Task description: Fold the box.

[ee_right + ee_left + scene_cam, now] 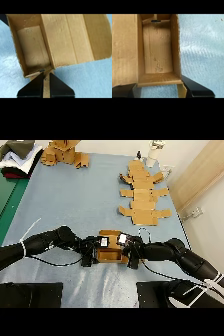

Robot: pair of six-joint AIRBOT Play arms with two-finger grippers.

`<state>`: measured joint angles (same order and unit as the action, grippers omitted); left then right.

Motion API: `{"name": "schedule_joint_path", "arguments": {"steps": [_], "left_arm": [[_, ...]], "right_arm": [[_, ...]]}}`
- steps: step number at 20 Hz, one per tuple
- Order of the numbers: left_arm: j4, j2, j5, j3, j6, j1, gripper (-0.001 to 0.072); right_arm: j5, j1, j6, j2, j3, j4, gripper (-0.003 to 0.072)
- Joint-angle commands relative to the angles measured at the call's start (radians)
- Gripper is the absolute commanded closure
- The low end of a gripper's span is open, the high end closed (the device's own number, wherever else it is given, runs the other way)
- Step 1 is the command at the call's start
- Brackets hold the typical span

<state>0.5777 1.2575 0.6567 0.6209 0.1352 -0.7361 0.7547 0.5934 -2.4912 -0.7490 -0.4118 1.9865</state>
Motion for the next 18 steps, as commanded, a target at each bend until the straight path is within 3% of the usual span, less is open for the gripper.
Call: {"name": "schedule_joint_path", "arguments": {"steps": [1, 3, 7, 11, 12, 14, 18], "left_arm": [[-0.002, 0.000, -0.002, 0.001, 0.003, 0.000, 0.0417], [-0.002, 0.000, -0.001, 0.001, 0.003, 0.000, 0.0417], [-0.002, 0.000, -0.002, 0.001, 0.003, 0.000, 0.0417], [-0.002, 0.000, -0.002, 0.001, 0.003, 0.000, 0.0417], [-0.002, 0.000, -0.002, 0.001, 0.003, 0.000, 0.0417], [-0.002, 0.000, -0.002, 0.001, 0.003, 0.000, 0.0417], [-0.002, 0.000, -0.002, 0.001, 0.003, 0.000, 0.0417]], "right_arm": [[-0.002, 0.001, -0.023, -0.010, 0.000, 0.037, 0.0598], [0.005, 0.001, -0.023, -0.012, 0.004, 0.029, 0.0468], [0.006, 0.001, -0.023, -0.012, 0.004, -0.042, 0.0459], [0.005, 0.001, -0.023, -0.015, 0.005, 0.011, 0.0461], [0.005, 0.001, -0.023, -0.021, 0.006, 0.039, 0.0437], [0.005, 0.002, -0.029, -0.039, 0.012, 0.100, 0.0251], [-0.005, 0.002, -0.069, -0.057, 0.012, 0.137, 0.0243]]}}
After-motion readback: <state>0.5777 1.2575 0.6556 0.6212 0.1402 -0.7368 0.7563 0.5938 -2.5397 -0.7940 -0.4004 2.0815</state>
